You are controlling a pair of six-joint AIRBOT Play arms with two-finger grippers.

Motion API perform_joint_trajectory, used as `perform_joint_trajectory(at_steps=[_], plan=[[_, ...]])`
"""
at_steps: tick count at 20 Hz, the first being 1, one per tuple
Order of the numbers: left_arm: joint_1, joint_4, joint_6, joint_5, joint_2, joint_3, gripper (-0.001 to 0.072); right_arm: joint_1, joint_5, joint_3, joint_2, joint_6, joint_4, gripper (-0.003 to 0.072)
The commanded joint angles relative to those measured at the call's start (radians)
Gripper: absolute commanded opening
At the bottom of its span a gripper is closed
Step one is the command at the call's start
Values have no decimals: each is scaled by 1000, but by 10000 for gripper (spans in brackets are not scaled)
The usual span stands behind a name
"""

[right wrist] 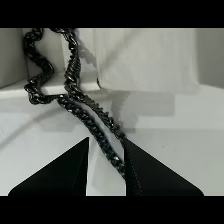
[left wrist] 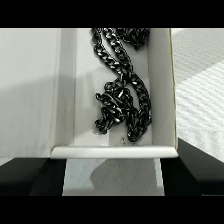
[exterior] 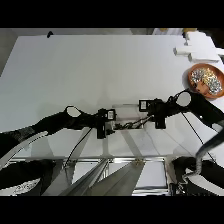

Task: Fold the box and place the chain.

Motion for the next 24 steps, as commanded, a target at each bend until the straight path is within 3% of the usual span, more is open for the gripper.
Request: perform_joint_trajectory(at_steps=[1, 9, 11, 13, 17, 21, 24], plan=[[0, 0, 0, 0, 0, 0, 167, 6, -23, -3, -36, -72, 60, 236], [0, 0, 0, 0, 0, 0, 167, 32, -10, -4, -37, -83, 89, 68], [0, 0, 0, 0, 0, 0, 167, 32, 7, -4, -34, -29, 71, 18], [0, 0, 0, 0, 0, 0, 167, 32, -6, -3, 0, 90, -18, 18], [0, 0, 0, 0, 0, 0, 167, 32, -5, -3, 169, 192, -176, 18], [0, 0, 0, 0, 0, 0, 167, 32, 29, 16, 379, 193, -145, 18], [0, 0, 0, 0, 0, 0, 167, 32, 92, 59, 461, 196, -57, 18]])
